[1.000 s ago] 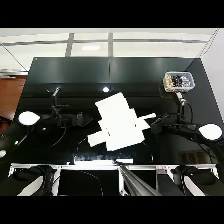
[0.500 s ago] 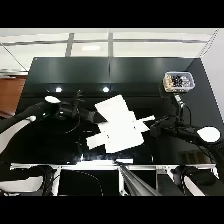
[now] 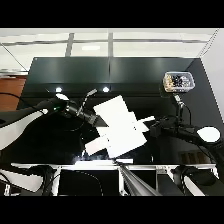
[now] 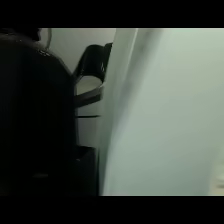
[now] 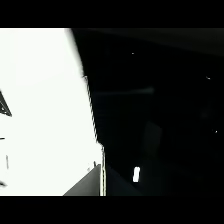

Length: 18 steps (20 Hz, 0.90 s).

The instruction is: Fold the box and place the chain.

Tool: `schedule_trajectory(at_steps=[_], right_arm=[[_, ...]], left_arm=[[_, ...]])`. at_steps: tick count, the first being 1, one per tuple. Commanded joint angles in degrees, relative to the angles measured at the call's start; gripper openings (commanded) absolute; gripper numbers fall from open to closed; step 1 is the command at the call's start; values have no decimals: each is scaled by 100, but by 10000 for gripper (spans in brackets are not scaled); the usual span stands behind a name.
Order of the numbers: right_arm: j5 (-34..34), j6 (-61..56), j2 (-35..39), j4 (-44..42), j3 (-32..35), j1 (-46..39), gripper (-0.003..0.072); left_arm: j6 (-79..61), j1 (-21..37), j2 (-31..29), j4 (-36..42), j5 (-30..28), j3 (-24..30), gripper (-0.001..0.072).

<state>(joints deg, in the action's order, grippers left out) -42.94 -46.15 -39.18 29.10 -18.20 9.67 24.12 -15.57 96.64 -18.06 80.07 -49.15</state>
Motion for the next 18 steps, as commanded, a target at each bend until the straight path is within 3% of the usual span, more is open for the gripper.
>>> schedule_trajectory(at_steps=[1, 2, 3, 4, 6, 9, 12, 13, 16, 18], right_arm=[[-28, -15, 4, 15, 0, 0, 15], [-81, -61, 4, 37, -2, -20, 108], [-168, -249, 4, 96, -33, -87, 523], [-407, -437, 4, 365, -170, -227, 671], [-1207, -501, 7, 1132, -713, -664, 670], [-2011, -407, 7, 1998, -1606, -1244, 670], [-1996, -87, 4, 2717, -1904, -1344, 670], [-1823, -26, 4, 2774, -1904, -1344, 670], [-1515, 87, -4, 2662, -1902, -1325, 670], [-1840, 1495, -28, 2946, -1803, -1115, 670]], left_arm=[[-422, -17, 46, -92, 295, -37, 29], [-422, 2, 44, -94, 328, -37, 28], [-422, 28, 13, -98, 330, -37, 27], [-422, 46, -50, -111, 310, -39, 26], [-426, 35, -341, -308, 90, -61, 25], [-459, -264, -1202, -1193, -654, -74, 24], [-1502, -1062, -2107, -2511, -2203, 162, 25], [-1775, -1316, -2260, -2586, -2662, 286, 25], [-2297, -1775, -2251, -2409, -3333, 533, 26], [-2374, -1882, -2142, -2402, -3464, 654, 26]])
